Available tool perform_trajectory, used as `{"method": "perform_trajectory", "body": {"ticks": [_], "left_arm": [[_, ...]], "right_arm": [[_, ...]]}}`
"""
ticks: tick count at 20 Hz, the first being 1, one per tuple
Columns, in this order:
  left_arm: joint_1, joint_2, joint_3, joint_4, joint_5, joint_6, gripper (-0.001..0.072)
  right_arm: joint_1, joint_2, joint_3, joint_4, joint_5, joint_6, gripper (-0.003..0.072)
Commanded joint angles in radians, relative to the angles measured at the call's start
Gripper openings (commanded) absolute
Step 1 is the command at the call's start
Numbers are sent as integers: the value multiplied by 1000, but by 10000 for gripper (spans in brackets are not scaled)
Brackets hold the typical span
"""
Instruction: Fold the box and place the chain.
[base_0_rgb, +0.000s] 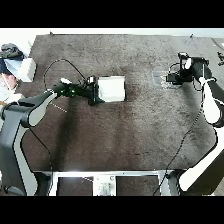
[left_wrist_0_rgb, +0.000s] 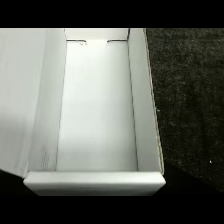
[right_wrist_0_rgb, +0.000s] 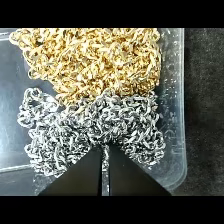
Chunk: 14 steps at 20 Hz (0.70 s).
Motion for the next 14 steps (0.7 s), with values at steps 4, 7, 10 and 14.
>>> {"method": "perform_trajectory", "body": {"ticks": [4,7,10,14], "left_arm": [[1,0,1,0,1,0,356],[1,0,1,0,0,0,356],[1,0,1,0,0,0,356],[1,0,1,0,0,0,356]], "right_arm": [[0,114,2,19,70,-19,12],[13,220,3,38,107,-49,11],[58,365,2,57,135,-96,11],[143,557,2,60,95,-124,11]]}}
